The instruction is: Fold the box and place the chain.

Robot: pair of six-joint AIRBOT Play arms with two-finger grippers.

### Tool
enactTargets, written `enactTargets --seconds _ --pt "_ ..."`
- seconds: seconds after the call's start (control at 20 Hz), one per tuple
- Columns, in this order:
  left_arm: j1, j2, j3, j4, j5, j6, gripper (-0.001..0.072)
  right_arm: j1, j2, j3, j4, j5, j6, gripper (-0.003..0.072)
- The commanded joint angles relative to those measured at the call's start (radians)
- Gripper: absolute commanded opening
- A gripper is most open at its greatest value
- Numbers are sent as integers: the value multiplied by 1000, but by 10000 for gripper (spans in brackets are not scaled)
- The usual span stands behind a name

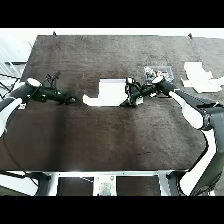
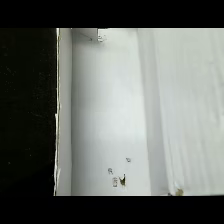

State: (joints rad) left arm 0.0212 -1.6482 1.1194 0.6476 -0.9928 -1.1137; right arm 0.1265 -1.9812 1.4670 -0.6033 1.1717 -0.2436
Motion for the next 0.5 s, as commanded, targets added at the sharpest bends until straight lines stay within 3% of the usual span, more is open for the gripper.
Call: enactTargets --seconds 0.0,0.45 --pt "0 -63 9 -95 -12 60 17 1 0 0 0 0 0 475" --pt "-115 -191 108 -129 -62 41 17 1 0 0 0 0 0 475"
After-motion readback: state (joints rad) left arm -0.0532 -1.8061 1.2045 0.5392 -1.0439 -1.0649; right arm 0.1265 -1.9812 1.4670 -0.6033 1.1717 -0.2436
